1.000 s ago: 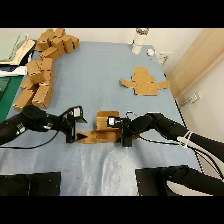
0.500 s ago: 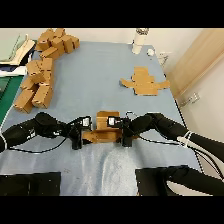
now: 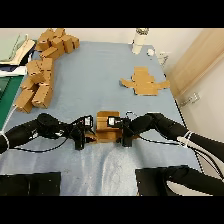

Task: Fold the box.

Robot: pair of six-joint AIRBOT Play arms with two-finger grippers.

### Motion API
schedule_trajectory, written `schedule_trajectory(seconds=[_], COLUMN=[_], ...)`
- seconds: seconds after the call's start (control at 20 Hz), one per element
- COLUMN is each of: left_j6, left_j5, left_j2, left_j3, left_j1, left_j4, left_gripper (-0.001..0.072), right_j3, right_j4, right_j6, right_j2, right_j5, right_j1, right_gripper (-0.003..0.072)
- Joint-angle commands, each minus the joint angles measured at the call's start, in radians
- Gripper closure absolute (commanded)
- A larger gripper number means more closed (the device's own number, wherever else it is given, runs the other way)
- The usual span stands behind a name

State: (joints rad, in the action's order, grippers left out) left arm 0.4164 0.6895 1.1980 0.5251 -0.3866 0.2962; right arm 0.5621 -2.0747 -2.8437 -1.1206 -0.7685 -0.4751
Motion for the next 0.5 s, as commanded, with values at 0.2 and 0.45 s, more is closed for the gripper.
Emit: schedule_trajectory(seconds=[0.2,0.45], left_j6=[0.110,0.119], left_j5=[-0.037,-0.051], left_j2=[0.026,0.025], left_j3=[0.004,0.004], left_j1=[-0.025,-0.030], left_j4=[-0.068,-0.066], left_gripper=[0.0601,0.0601], right_j3=[0.000,0.000], right_j4=[0.000,0.000], right_j6=[0.000,0.000], right_j2=[0.000,0.000], right_j5=[0.000,0.000], right_j1=[0.000,0.000], right_gripper=[0.0172,0.0171])
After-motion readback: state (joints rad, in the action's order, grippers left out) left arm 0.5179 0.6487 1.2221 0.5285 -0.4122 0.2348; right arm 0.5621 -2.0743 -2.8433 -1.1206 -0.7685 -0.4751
